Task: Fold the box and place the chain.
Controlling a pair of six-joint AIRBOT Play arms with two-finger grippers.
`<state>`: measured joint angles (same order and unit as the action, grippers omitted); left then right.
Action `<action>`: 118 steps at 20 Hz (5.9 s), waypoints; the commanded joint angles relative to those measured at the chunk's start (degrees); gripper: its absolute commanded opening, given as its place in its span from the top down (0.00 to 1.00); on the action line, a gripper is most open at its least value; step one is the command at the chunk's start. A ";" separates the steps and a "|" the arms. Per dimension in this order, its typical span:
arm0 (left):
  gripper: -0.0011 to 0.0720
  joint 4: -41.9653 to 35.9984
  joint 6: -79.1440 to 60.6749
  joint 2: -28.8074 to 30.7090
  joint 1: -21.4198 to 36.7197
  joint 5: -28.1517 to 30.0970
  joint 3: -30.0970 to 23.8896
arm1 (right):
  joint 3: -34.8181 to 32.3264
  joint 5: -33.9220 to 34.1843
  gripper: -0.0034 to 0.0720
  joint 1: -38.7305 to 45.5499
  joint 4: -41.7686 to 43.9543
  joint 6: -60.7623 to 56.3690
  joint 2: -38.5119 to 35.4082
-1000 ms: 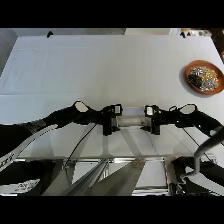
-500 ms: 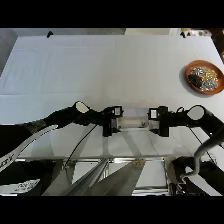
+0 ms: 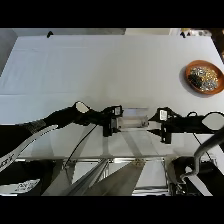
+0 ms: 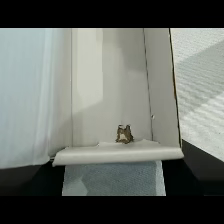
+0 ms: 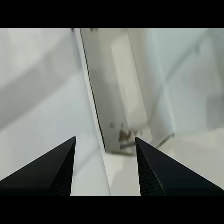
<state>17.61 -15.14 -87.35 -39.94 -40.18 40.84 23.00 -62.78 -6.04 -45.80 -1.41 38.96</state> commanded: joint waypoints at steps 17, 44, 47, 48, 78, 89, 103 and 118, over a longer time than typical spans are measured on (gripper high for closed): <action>0.97 8.96 1.70 3.96 0.13 0.57 -0.02 | 0.02 2.80 0.46 -0.09 17.14 -0.68 -1.44; 0.92 8.81 1.68 2.08 0.07 0.94 -0.02 | -0.04 22.82 0.93 -0.09 23.26 -1.81 19.21; 0.92 8.81 1.68 2.08 0.07 0.94 -0.02 | -0.04 22.69 0.93 -0.09 23.08 -1.81 23.41; 0.92 8.81 1.68 2.08 0.07 0.94 -0.02 | -0.04 22.62 0.93 -0.09 22.97 -1.81 23.91; 0.92 8.81 1.68 2.08 -0.04 0.94 -0.02 | 1.25 11.91 0.73 -4.50 -12.31 6.67 13.22; 0.92 8.81 1.68 2.08 -0.07 0.94 -0.02 | -0.76 16.17 0.73 -9.01 -7.34 10.36 13.25; 0.92 8.81 1.68 2.08 -0.04 0.94 -0.02 | -2.40 22.95 0.69 -12.59 -1.07 10.32 13.68; 0.92 8.81 1.68 2.08 -0.04 0.94 -0.02 | -2.93 24.24 0.90 -15.30 -5.99 -6.25 14.36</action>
<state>26.44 -13.52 -85.25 -39.97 -39.27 40.84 20.10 -38.06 -21.30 -46.87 2.15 54.96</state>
